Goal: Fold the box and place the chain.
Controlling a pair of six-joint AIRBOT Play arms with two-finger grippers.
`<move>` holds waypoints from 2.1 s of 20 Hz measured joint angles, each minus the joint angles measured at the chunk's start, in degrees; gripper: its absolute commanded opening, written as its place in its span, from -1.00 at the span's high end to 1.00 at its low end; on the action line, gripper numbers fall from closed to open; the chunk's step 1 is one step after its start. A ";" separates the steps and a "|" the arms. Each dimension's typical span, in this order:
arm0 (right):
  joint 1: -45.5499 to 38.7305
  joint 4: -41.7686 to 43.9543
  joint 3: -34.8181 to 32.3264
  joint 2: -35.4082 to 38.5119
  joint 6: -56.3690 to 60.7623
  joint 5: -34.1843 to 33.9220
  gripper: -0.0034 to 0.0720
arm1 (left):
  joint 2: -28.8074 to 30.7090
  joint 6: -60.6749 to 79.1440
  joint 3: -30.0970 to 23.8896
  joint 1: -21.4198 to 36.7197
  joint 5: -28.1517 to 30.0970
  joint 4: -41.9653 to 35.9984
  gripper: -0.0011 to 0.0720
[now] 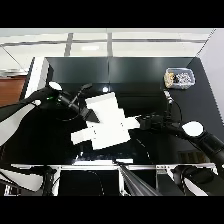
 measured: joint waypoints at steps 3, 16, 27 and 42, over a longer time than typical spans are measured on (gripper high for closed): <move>0.00 -0.04 -0.02 0.00 0.15 -0.07 0.62 | -1.86 1.51 1.25 -0.48 -0.87 1.68 0.90; -6.47 -31.12 16.39 0.07 -1.53 25.59 -0.77 | 7.19 5.20 -2.10 -0.94 1.49 -1.22 0.91; -1.18 -38.64 15.93 -0.07 -12.02 27.82 -0.77 | 17.29 42.18 -13.75 -7.28 26.69 -3.63 0.91; 8.66 -27.58 6.03 -6.86 -34.51 9.79 -0.98 | 15.93 45.99 -11.13 -14.29 39.78 7.80 0.90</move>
